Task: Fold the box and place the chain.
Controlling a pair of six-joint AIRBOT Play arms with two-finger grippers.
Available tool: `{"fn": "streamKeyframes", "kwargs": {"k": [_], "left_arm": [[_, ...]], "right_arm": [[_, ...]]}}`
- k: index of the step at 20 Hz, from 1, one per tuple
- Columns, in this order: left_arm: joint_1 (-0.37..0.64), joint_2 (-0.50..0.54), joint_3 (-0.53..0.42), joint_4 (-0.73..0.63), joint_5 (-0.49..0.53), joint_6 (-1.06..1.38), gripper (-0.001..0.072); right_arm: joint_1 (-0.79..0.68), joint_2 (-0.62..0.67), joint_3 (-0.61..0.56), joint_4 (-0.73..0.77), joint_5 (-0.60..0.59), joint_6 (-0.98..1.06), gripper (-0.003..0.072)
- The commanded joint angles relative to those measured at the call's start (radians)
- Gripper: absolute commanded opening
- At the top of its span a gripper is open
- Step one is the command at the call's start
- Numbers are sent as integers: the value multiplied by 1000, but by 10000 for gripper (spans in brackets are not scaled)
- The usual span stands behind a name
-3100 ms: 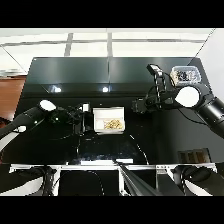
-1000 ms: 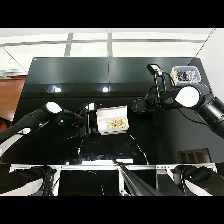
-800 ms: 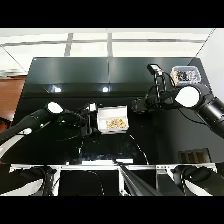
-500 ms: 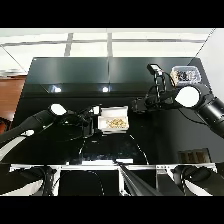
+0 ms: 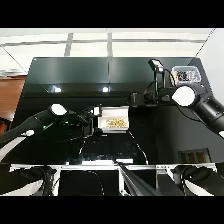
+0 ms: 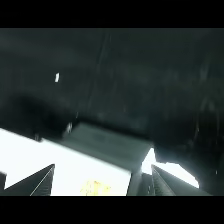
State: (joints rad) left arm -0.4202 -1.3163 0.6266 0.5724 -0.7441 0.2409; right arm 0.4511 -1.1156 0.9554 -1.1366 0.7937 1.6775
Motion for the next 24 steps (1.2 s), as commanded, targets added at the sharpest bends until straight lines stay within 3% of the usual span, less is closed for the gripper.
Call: {"fn": "streamKeyframes", "kwargs": {"k": [1,3,4,8,10,11,12,19,24], "left_arm": [[-1,0,1,3,3,2,370],[-1,0,1,3,4,2,370],[-1,0,1,3,4,2,371],[-1,0,1,3,3,2,371],[-1,0,1,3,3,2,371],[-1,0,1,3,3,2,371],[-1,0,1,3,3,2,371],[-1,0,1,2,2,2,371],[-1,0,1,3,3,2,371]], "right_arm": [[2,-80,0,53,-126,-109,705],[13,-121,0,142,-120,-332,697],[29,-123,0,154,-110,-491,612],[60,-88,9,147,33,-968,606],[60,-81,21,111,131,-976,610],[60,-82,20,113,179,-981,672],[60,-82,17,113,197,-991,687],[62,-93,-37,273,179,-1369,685],[63,-126,-42,281,148,-1413,684]]}}
